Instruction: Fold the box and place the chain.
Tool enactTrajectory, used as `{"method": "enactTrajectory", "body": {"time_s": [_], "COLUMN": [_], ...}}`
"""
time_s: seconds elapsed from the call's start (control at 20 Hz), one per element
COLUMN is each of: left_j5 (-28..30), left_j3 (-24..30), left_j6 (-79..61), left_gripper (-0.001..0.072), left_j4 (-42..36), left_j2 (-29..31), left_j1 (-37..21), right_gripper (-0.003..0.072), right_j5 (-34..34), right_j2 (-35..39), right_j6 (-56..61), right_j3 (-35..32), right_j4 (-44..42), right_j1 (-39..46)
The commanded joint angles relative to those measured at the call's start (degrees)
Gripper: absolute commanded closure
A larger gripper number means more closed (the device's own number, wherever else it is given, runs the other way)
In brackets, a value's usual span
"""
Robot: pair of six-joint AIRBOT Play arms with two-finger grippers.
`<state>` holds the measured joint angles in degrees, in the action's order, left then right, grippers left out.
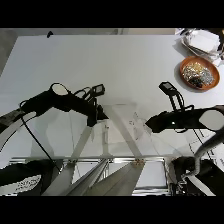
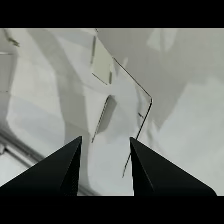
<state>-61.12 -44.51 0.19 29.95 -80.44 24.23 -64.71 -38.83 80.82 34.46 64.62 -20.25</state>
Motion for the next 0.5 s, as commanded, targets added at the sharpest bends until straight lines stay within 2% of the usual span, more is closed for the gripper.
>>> {"method": "enactTrajectory", "body": {"time_s": [0.0,0.45], "left_j5": [4.4,7.2], "left_j3": [2.9,2.9], "left_j6": [-10.0,-16.7], "left_gripper": [0.0707,0.0706], "left_j4": [-0.4,-1.0], "left_j2": [1.2,-1.4], "left_j1": [1.6,1.6], "right_gripper": [0.0345,0.0345], "right_j5": [-2.1,-2.0], "right_j2": [6.3,7.8], "right_j6": [-0.1,-0.1], "right_j3": [0.0,0.0], "right_j4": [0.0,-0.2], "right_j1": [0.0,0.0]}}
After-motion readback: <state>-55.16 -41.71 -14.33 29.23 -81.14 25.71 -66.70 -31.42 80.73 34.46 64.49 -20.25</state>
